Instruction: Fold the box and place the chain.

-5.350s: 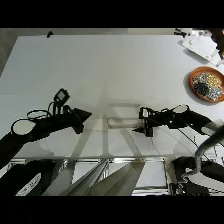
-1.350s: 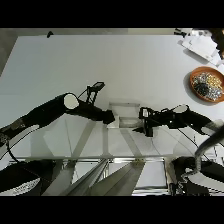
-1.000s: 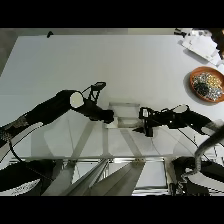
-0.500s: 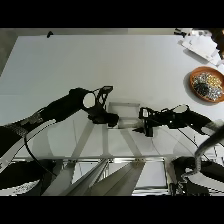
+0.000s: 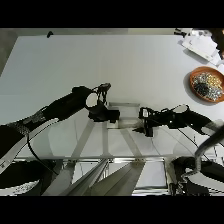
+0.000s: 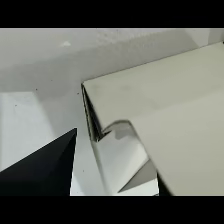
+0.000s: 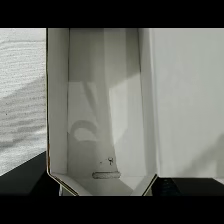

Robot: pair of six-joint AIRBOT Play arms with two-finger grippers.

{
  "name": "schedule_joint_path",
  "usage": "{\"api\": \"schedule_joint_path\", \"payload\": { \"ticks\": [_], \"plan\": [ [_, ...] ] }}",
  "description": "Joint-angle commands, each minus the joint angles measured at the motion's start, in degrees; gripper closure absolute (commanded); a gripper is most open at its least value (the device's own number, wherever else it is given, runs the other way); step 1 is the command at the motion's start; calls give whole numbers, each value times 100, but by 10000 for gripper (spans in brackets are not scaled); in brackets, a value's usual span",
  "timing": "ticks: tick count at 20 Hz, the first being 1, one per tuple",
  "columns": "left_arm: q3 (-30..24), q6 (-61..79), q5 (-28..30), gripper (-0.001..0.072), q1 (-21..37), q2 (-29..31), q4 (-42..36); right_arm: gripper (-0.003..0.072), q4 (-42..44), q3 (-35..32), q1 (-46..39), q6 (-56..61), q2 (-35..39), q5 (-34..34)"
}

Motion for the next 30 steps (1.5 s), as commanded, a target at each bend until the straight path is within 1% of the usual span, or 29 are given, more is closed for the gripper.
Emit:
{"api": "schedule_joint_path", "payload": {
  "ticks": [1, 2, 3, 4, 12, 14, 16, 17, 19, 21, 22, 23, 24, 28, 30],
  "plan": [
    [26, -258, 109, 214, -48, -105, 39, 265, 0, 4, -4, 0, 4, 0],
    [26, -328, 111, 234, -85, -125, 55, 265, 2, 4, -4, 0, 4, 0],
    [26, -400, 129, 300, -116, -140, 83, 265, 0, 4, -4, 0, 4, 0],
    [26, -439, 155, 350, -157, -146, 131, 265, 2, 4, -4, 0, 4, -2],
    [26, -1012, 122, 355, -446, -424, 374, 265, 0, 4, -4, 0, 4, 0],
    [26, -1222, 83, 387, -472, -424, 470, 265, 2, 4, -4, 0, 4, 0],
    [26, -1436, 74, 526, -492, -422, 544, 265, 0, 4, -4, 0, 4, 0],
    [26, -1432, 76, 635, -505, -422, 557, 265, 0, 4, -4, 0, 4, 0],
    [26, -1432, -13, 683, -546, -424, 708, 265, 0, 4, -4, 0, 4, 0],
    [26, -1432, -262, 680, -555, -424, 914, 265, 0, 4, -4, 0, 4, 0],
    [26, -1423, -367, 645, -551, -420, 927, 265, 0, 4, -4, 0, 4, 0],
    [37, -1419, -409, 449, -551, -413, 911, 265, 2, 4, -4, 0, 4, -2],
    [87, -1408, -474, 274, -551, -413, 918, 265, 0, 4, -4, 0, 4, 0],
    [557, -1263, -568, 273, -529, -424, 992, 265, 0, 4, -4, 0, 4, 0],
    [798, -1270, -807, 273, -529, -428, 1200, 265, 2, 4, -4, 0, 4, 0]
  ]
}}
